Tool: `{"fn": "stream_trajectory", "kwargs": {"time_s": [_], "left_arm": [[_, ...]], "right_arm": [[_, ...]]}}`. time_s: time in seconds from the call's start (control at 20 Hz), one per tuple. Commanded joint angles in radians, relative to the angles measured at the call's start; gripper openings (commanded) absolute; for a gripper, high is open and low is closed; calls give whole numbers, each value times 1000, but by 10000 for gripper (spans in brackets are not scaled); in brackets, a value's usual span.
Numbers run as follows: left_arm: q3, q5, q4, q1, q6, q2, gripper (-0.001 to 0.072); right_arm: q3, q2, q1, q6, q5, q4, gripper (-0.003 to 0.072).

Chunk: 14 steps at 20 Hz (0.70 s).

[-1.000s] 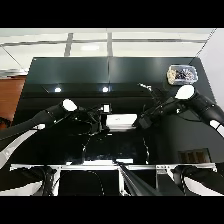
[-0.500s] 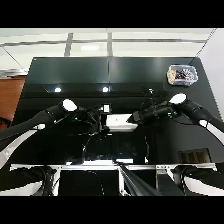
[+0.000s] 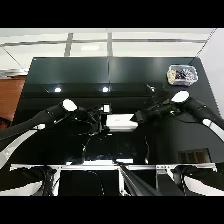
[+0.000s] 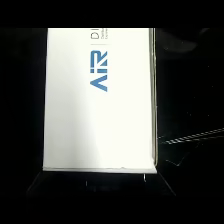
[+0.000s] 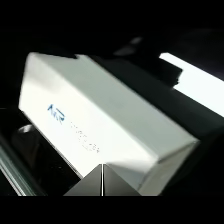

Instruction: Fold the box and place the chain.

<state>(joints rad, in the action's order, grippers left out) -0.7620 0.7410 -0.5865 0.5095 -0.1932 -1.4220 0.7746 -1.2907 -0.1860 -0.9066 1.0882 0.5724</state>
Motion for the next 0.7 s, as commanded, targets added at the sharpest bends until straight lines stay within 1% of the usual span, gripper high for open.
{"fn": "stream_trajectory", "kwargs": {"time_s": [0.0, 0.15, 0.2, 0.25, 0.35, 0.5, 0.55, 0.65], "left_arm": [[-1, -2, 0, 0, -1, 0, 389], [-1, -8, -3, -1, -1, 27, 409], [-1, -5, -15, -2, 0, 48, 501], [-1, 0, -36, -5, 18, 76, 709], [-1, 2, -97, -7, 102, 141, 711], [-8, 10, -86, -8, 164, 227, 709], [-25, 23, -40, -3, 164, 227, 709], [-81, 27, 53, 34, 175, 180, 708]], "right_arm": [[61, 125, 83, 6, 161, 12, 12], [62, 272, 225, -40, 227, 138, 11], [62, 314, 274, -62, 258, 196, 12], [62, 347, 314, -82, 286, 252, 12], [59, 395, 386, -113, 330, 329, 12], [37, 420, 436, -115, 333, 321, 12], [26, 420, 435, -116, 312, 314, 12], [4, 420, 433, -115, 261, 283, 12]]}}
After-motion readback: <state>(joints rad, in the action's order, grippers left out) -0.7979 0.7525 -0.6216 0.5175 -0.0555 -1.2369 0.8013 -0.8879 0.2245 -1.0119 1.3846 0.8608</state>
